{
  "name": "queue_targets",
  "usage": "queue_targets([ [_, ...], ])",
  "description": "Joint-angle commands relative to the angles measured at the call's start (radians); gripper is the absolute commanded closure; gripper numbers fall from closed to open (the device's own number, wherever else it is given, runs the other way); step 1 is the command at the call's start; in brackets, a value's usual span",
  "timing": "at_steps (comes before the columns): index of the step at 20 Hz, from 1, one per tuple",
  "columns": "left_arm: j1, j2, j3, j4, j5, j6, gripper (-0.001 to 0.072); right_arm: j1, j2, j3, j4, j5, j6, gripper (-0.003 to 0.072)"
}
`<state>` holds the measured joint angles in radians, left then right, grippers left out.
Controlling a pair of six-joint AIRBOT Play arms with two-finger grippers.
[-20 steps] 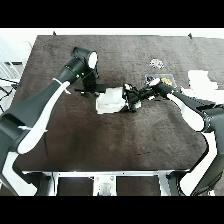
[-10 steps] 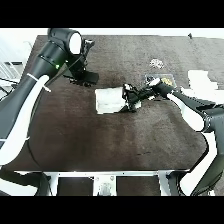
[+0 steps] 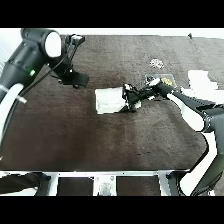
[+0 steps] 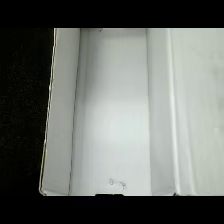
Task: Fold the box and place the chain.
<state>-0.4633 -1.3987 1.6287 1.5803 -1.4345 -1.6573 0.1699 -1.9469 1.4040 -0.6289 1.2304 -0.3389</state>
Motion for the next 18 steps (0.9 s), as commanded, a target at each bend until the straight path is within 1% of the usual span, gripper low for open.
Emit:
queue_targets([
  [1,0.021,0.138,-0.251,-0.062,0.299,0.124,0.0366,0.0,0.0,0.0,0.0,0.0,0.0,0.0114],
  [3,0.075,0.152,-0.356,-0.199,0.421,0.248,0.0366,0.0,0.0,-0.001,0.0,0.0,0.0,0.0115],
  [4,0.097,0.153,-0.396,-0.258,0.459,0.295,0.0365,0.001,0.0,0.0,0.0,0.0,0.0,0.0114],
  [5,0.112,0.149,-0.423,-0.284,0.476,0.308,0.0365,0.001,0.0,0.0,0.0,0.0,0.0,0.0114],
  [6,0.119,0.143,-0.435,-0.268,0.477,0.306,0.0364,0.001,0.0,0.0,0.0,0.0,0.0,0.0114],
  [7,0.121,0.142,-0.437,-0.209,0.475,0.304,0.0364,0.001,0.0,0.0,0.0,0.0,0.0,0.0115],
  [8,0.122,0.142,-0.437,-0.196,0.481,0.304,0.0364,0.001,0.0,-0.001,0.0,0.0,0.0,0.0114],
  [10,0.123,0.142,-0.438,-0.211,0.542,0.292,0.0346,0.001,0.0,0.0,0.0,0.0,0.0,0.0114],
  [11,0.123,0.139,-0.44,-0.273,0.564,0.439,0.0281,0.001,0.0,0.0,0.0,0.0,0.0,0.0114],
  [12,0.125,0.139,-0.445,-0.368,0.577,0.617,0.0236,0.001,0.0,0.0,0.0,0.0,0.0,0.0114],
  [13,0.134,0.139,-0.452,-0.503,0.569,0.825,0.0237,0.001,0.0,-0.001,0.0,0.0,0.0,0.0114],
  [14,0.159,0.133,-0.457,-0.666,0.527,1.015,0.0237,0.001,0.0,0.0,0.0,0.0,0.0,0.0114],
  [15,0.197,0.117,-0.457,-0.813,0.472,1.173,0.0221,0.001,0.0,-0.001,0.0,0.0,0.0,0.0114],
  [17,0.278,0.066,-0.457,-0.967,0.376,1.31,0.022,0.001,0.0,0.0,0.0,0.0,0.0,0.0114],
  [18,0.306,0.04,-0.457,-1.013,0.328,1.372,0.0219,0.001,0.0,0.0,0.0,0.0,0.0,0.0114],
])
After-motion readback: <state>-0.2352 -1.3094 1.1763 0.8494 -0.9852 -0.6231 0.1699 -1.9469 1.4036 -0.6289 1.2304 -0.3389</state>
